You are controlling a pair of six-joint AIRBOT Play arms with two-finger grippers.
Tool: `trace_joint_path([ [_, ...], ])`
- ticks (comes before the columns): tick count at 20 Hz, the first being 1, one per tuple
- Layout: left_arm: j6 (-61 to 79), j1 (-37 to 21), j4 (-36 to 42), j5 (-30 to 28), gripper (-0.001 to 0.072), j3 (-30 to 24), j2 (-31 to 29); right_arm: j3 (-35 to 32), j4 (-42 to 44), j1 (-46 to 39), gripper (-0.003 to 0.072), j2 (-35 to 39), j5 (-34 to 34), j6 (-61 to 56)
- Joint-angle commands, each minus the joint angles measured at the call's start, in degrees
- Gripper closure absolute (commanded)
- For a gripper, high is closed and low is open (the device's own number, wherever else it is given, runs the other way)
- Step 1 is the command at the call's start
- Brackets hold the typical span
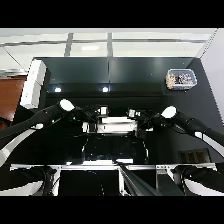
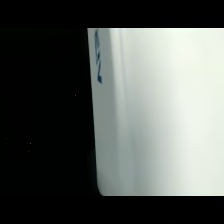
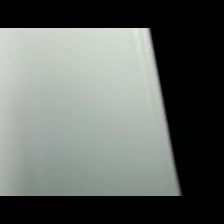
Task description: Fold the box and place the chain.
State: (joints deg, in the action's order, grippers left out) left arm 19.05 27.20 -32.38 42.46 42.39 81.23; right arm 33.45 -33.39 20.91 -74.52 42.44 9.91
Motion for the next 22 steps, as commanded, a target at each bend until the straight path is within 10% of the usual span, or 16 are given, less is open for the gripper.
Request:
trace_joint_path([
  [1, 0.02, 0.0, -0.02, -0.04, 0.0682, -0.02, 0.04, 0.07, 0.28, -0.17, -0.0022, 0.04, 0.07, 0.0],
  [11, -0.15, -0.13, -0.04, -0.02, 0.0655, 0.02, -0.04, 0.07, 0.15, -0.07, 0.0153, 0.04, -0.09, -0.02],
  [14, -5.99, -1.22, -0.94, 0.09, 0.0287, 0.66, -2.4, 0.04, 0.22, -0.07, 0.0155, 0.04, -0.17, -0.04],
  [16, -11.04, -2.58, -5.22, 0.07, -0.0004, 0.7, -6.54, 0.07, 0.28, -0.09, 0.0391, 0.04, -0.15, -0.04],
  [20, -31.04, -6.4, -19.43, 5.31, -0.0006, 0.7, -16.81, 0.07, 0.28, -0.09, 0.0405, 0.04, -0.17, -0.04],
  [22, -43.04, -8.68, -20.81, 12.17, 0.002, 0.68, -19.45, 0.07, 0.33, -0.09, 0.0678, 0.04, -0.15, -0.04],
])
